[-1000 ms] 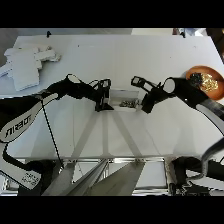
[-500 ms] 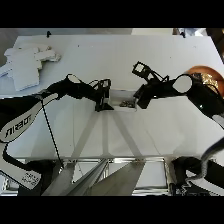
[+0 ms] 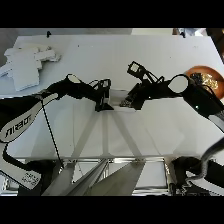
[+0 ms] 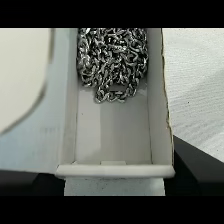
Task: Fold the box and place the chain.
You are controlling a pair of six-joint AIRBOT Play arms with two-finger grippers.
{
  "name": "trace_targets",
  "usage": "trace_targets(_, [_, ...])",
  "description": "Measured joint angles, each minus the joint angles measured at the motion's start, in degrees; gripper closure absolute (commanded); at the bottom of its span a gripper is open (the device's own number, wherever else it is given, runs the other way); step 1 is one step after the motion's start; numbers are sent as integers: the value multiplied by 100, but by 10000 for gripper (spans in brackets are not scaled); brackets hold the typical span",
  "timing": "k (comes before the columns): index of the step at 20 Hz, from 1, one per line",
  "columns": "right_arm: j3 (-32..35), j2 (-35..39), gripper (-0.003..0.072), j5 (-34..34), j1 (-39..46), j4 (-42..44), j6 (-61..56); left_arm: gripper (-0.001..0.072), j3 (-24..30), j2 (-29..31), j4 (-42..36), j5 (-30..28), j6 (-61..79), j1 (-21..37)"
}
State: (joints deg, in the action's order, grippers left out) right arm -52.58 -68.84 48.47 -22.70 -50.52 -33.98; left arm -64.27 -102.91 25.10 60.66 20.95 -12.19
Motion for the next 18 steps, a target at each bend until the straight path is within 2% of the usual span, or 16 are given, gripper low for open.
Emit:
trace_targets(5, [-549,9,433,852,306,428,-168,365,0,0,0,-2,0,0])
trace_targets(8, [-922,-96,432,960,741,693,-269,365,0,0,0,-2,0,0])
trace_targets(13, [-1331,-903,422,970,1235,857,-684,365,0,0,0,-2,0,0])
trace_targets(18, [-1447,-1641,393,1364,1113,1029,-645,365,0,0,0,-2,0,0])
